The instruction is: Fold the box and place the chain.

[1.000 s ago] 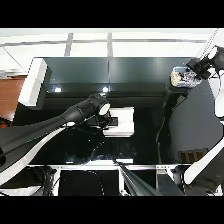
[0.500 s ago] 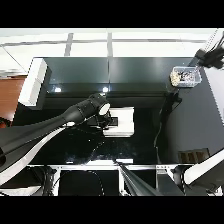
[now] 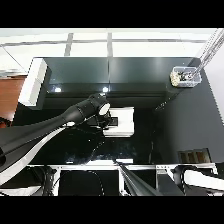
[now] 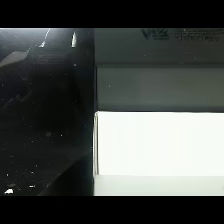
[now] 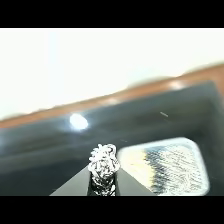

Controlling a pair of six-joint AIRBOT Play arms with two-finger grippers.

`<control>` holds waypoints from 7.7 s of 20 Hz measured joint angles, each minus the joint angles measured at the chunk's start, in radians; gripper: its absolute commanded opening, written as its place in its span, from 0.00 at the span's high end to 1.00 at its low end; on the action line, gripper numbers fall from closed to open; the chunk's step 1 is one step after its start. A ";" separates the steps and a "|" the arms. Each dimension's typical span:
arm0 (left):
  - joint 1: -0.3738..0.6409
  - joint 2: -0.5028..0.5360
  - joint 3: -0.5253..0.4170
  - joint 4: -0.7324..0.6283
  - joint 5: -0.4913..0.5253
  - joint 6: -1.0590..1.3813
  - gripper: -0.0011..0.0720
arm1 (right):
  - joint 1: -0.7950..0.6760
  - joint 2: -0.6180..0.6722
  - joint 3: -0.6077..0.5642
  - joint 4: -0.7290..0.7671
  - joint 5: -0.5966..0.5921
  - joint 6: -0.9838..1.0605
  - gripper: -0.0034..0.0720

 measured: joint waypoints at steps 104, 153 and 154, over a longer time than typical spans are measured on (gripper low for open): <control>0.474 0.538 -0.654 -0.704 0.220 1.624 0.00 | 0.594 0.367 -1.066 0.217 -0.112 -0.145 0.54; 0.342 0.225 -0.517 -0.943 0.404 2.622 0.43 | 0.593 0.162 -1.062 0.422 -0.283 -0.724 0.03; 0.342 0.225 -0.517 -0.943 0.404 2.622 0.43 | 0.593 0.159 -1.061 0.431 -0.253 -0.805 0.03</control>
